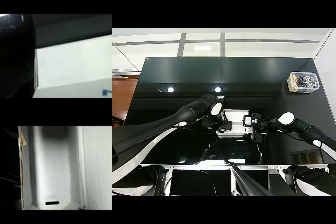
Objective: Fold the box and place the chain.
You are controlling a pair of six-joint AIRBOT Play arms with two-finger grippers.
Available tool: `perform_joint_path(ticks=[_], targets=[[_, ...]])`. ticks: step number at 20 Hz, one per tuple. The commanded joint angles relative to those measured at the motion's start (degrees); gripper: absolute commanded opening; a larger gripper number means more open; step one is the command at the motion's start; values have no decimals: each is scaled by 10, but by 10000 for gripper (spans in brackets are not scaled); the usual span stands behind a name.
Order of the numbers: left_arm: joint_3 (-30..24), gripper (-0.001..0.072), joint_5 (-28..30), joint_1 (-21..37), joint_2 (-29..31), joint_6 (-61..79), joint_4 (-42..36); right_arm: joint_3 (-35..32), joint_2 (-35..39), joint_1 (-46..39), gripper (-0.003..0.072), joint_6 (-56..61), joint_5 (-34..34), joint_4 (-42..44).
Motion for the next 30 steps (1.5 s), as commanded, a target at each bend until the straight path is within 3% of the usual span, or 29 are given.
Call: perform_joint_path(ticks=[1, 6, 8, 13, 14, 16, 18, 19, 20, 22, 26, 27, 28, 30], targets=[[4, 275, -10, 0, -4, -36, 9, 0, 0, 1, 403, 0, 1, 0], [4, 267, -7, 1, -4, -60, 14, 0, 0, 1, 403, 0, 1, 0], [4, 28, -6, 2, -4, -60, 14, 0, 0, 1, 403, 0, 1, 0], [4, 28, -4, 1, -4, -60, 13, 0, 0, 1, 403, 11, 1, 0], [4, 80, -5, 1, -4, -60, 13, 0, 0, 1, 403, 11, 0, 0], [4, 473, -9, 2, -4, -60, 11, 0, 0, 1, 403, 11, 0, 0], [4, 513, -8, 2, -4, -60, 11, 0, 0, 1, 403, 11, 1, 0], [4, 495, -6, 2, -4, -63, 11, 0, 0, 1, 403, 11, 1, 0], [4, 391, -6, 2, -5, -75, 14, 0, 0, 1, 403, 11, 1, 0], [4, 42, 5, 2, -5, -73, 16, 0, 0, 1, 403, 11, 1, 0], [4, 27, 5, 2, -5, -70, 17, 0, 0, 1, 405, 19, 0, -1], [4, 27, 4, 2, -5, -70, 18, 0, 0, 0, 447, 26, 0, -2], [4, 27, 4, 2, -4, -70, 18, 0, 1, 0, 695, 39, -1, -2], [4, 27, 4, 2, -4, -70, 18, 0, 11, 0, 717, 49, 1, -9]])
